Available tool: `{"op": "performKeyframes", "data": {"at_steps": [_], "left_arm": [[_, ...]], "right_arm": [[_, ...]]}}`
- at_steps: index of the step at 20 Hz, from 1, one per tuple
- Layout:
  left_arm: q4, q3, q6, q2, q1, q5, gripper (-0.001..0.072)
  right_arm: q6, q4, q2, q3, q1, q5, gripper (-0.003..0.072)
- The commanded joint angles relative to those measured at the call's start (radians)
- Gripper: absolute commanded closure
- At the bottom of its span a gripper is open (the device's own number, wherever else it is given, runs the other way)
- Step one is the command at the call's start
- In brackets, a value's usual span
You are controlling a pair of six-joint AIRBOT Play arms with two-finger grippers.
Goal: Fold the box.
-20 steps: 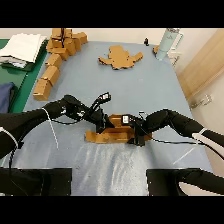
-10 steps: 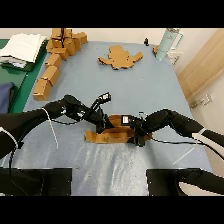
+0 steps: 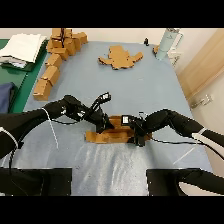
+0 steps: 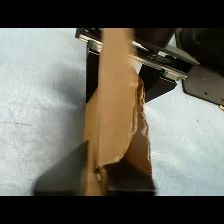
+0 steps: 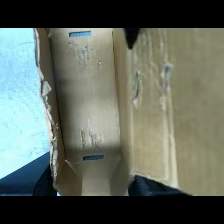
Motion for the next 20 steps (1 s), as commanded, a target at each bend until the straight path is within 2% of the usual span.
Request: {"op": "performKeyframes", "data": {"at_steps": [1, 3, 6, 7, 8, 10, 11, 13, 15, 18, 20], "left_arm": [[0.004, 0.0, -0.074, 0.002, 0.007, -0.01, 0.0257], [0.022, 0.0, -0.098, 0.012, 0.017, -0.019, 0.0257], [0.125, 0.0, -0.18, 0.083, 0.032, -0.016, 0.0253], [0.174, 0.0, -0.232, 0.116, 0.035, -0.014, 0.0146], [0.22, 0.0, -0.304, 0.145, 0.039, -0.012, 0.0099], [0.32, 0.0, -0.466, 0.192, 0.041, -0.047, 0.0103], [0.341, 0.0, -0.531, 0.203, 0.041, -0.091, 0.0186], [0.338, 0.0, -0.62, 0.206, 0.036, -0.216, 0.0693], [0.299, 0.0, -0.816, 0.198, 0.0, -0.231, 0.0697], [0.114, 0.003, -0.859, 0.186, -0.054, -0.09, 0.0697], [0.038, 0.048, -0.869, 0.14, -0.049, -0.029, 0.0697]], "right_arm": [[0.001, 0.001, 0.0, 0.0, 0.0, 0.0, 0.0193], [0.001, 0.0, 0.0, 0.0, 0.0, 0.0, 0.0193], [0.001, -0.007, 0.0, 0.0, 0.0, 0.0, 0.0171], [0.001, -0.008, 0.0, 0.0, 0.0, 0.0, 0.0172], [0.001, -0.008, 0.0, 0.0, 0.0, 0.0, 0.0171], [0.001, -0.008, 0.0, 0.0, 0.0, 0.0, 0.0171], [0.001, -0.008, 0.0, 0.0, 0.0, 0.0, 0.0171], [0.001, -0.007, 0.0, 0.0, 0.0, 0.0, 0.0172], [0.001, -0.007, 0.0, 0.0, 0.0, 0.0, 0.0171], [0.001, -0.007, 0.0, 0.0, 0.0, 0.0, 0.0172], [0.001, -0.007, 0.0, 0.0, 0.0, 0.0, 0.0172]]}}
